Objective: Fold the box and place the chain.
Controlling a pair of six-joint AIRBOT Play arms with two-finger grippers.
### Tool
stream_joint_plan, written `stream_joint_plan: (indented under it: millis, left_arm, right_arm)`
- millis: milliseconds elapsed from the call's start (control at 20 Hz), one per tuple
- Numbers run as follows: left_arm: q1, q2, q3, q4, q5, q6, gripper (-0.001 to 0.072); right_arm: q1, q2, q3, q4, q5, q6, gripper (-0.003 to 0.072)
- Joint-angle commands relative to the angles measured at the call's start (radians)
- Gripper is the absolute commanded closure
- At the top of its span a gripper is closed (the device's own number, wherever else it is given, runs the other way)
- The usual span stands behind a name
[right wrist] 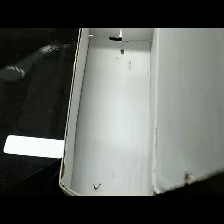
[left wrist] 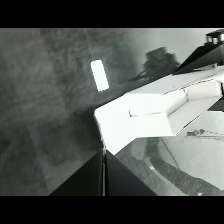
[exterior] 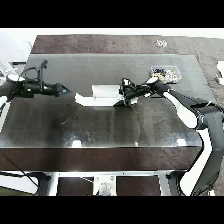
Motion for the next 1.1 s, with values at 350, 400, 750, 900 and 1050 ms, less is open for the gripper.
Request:
stream_joint_plan:
  millis: [350, 400, 750, 900, 1050]
  left_arm:
    - [-0.055, -0.021, -0.118, 0.023, 0.101, -0.135, 0.0689]
    - [-0.079, -0.029, -0.118, 0.016, 0.115, -0.135, 0.0689]
    - [-0.196, -0.051, -0.118, -0.025, 0.169, -0.159, 0.0688]
    - [-0.235, -0.051, -0.118, -0.033, 0.204, -0.156, 0.0688]
    - [-0.235, -0.051, -0.101, -0.09, 0.155, -0.11, 0.0624]
  right_arm:
    - [-0.001, 0.0, 0.0, 0.0, 0.0, 0.0, 0.0218]
    - [-0.001, 0.0, 0.0, 0.0, 0.0, 0.0, 0.0217]
    - [-0.001, 0.0, 0.0, 0.0, 0.0, 0.0, 0.0217]
    - [-0.001, 0.0, 0.0, 0.0, 0.0, 0.0, 0.0217]
    - [-0.001, 0.0, 0.0, 0.0, 0.0, 0.0, 0.0217]
